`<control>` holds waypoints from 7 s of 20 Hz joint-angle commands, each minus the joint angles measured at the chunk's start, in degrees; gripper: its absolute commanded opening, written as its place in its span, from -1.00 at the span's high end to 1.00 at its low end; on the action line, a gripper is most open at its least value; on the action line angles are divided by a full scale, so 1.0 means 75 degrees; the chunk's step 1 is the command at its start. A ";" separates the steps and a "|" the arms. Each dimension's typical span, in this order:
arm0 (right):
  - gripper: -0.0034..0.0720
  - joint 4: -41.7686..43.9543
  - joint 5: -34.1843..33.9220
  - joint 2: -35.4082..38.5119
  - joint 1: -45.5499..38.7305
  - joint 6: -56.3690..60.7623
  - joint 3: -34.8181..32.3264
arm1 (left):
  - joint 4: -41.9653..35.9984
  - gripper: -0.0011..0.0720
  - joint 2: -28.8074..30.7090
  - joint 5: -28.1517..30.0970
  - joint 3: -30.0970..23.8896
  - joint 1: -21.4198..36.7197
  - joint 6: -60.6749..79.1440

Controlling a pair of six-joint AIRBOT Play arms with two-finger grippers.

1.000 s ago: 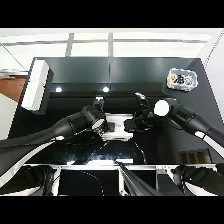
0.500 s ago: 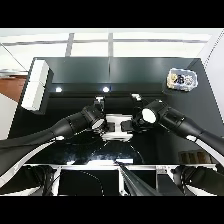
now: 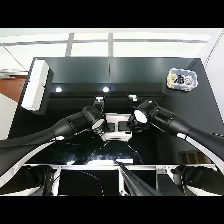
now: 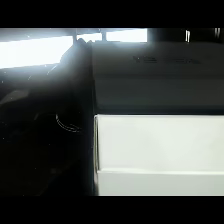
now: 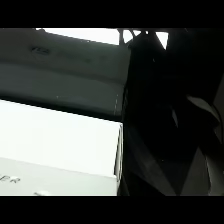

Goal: Fold the box and place the chain.

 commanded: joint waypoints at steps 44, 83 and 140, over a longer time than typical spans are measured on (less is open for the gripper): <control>0.72 -0.0064 0.0026 -0.0501 0.0023 0.0664 0.0067 | 0.0000 0.89 -0.0003 0.0009 0.0006 0.0003 -0.0003; -0.93 -0.2352 -0.0475 -0.1428 -0.7003 -0.2879 0.3439 | -0.0023 0.89 -0.0003 -0.0041 0.0006 0.0006 -0.0006; 0.84 0.2524 0.2238 0.2331 -0.6038 -0.6178 0.6423 | -0.0061 0.89 -0.0003 0.0085 0.0006 0.0020 -0.0006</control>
